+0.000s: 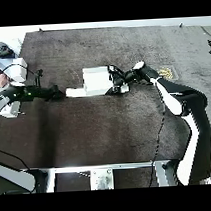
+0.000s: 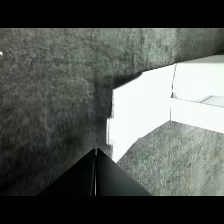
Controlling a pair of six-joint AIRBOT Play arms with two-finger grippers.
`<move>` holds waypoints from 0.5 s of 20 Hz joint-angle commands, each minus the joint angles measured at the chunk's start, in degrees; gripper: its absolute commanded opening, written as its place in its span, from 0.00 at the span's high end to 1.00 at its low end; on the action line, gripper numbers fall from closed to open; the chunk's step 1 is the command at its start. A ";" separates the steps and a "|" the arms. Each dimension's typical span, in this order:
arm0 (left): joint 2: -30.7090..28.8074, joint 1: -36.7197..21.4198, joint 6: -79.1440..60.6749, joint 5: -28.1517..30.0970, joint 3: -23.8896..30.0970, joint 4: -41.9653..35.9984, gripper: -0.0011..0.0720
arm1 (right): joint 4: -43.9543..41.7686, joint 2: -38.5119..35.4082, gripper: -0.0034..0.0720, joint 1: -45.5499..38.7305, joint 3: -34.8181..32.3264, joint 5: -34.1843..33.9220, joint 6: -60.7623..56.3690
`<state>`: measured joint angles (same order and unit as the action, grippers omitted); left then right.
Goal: Fold the box and place the chain.
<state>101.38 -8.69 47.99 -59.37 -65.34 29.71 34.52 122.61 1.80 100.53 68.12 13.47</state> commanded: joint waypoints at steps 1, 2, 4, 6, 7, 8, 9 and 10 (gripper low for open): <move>2.54 0.66 -1.99 0.44 -0.09 -3.58 0.97 | -0.02 0.02 0.25 0.04 0.04 0.00 -0.02; 2.75 0.98 -1.99 0.76 -0.09 -3.69 0.97 | -0.02 0.02 0.25 0.04 0.04 0.00 -0.02; 3.15 1.97 -2.43 1.55 -0.13 -4.70 0.97 | -0.02 0.02 0.25 0.04 0.04 0.00 -0.02; 3.15 3.37 -2.62 1.81 -0.33 -5.88 0.97 | -0.02 0.02 0.25 0.04 0.04 0.02 -0.02; 3.15 3.91 -3.10 1.60 -0.37 -6.93 0.97 | -0.02 0.02 0.25 0.04 0.04 0.02 -0.02; 3.15 4.44 -3.52 1.51 -0.37 -7.91 0.97 | -0.04 0.02 0.25 0.04 0.04 0.02 -0.02; 3.15 4.96 -3.50 1.66 -0.37 -8.63 0.97 | -0.02 0.02 0.25 0.04 0.04 0.02 -0.02; 3.15 5.33 -3.50 1.44 -0.37 -9.40 0.97 | -0.02 0.02 0.25 0.04 0.04 0.02 -0.02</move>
